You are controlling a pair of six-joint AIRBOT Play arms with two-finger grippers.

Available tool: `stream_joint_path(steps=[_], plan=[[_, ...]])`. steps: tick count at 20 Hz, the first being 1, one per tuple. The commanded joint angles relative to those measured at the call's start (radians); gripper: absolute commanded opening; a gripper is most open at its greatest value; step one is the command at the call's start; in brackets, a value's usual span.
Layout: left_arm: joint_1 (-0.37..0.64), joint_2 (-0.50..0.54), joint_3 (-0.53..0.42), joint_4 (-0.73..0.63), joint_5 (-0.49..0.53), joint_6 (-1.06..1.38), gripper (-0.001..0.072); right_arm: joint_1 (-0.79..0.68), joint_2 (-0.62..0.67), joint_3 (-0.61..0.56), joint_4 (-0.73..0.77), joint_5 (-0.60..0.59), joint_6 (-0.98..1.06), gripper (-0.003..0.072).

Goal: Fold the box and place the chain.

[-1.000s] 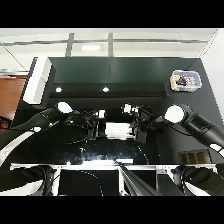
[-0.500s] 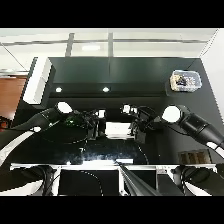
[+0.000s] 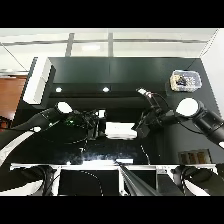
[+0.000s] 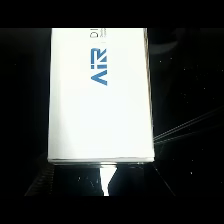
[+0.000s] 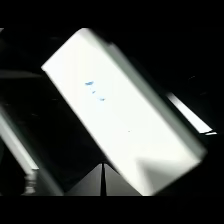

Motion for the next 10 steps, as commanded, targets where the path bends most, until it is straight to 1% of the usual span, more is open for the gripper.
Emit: stream_joint_path(steps=[1, 2, 4, 10], plan=[[0.0, -0.001, 0.0, 0.0, -0.001, 0.001, 0.0464, -0.03, -0.018, -0.094, 0.305, -0.043, 0.09, 0.0004], [0.0, -0.001, 0.0, 0.0, -0.001, 0.001, 0.0464, -0.03, -0.04, -0.105, 0.333, -0.079, 0.09, 0.0005], [0.0, -0.001, 0.0, 0.0, -0.001, 0.001, 0.0464, -0.03, -0.087, -0.105, 0.33, -0.121, 0.09, 0.0007], [0.0, -0.001, 0.0, 0.0, -0.001, 0.001, 0.0464, -0.011, -0.182, -0.105, 0.244, -0.153, 0.098, 0.0008]])
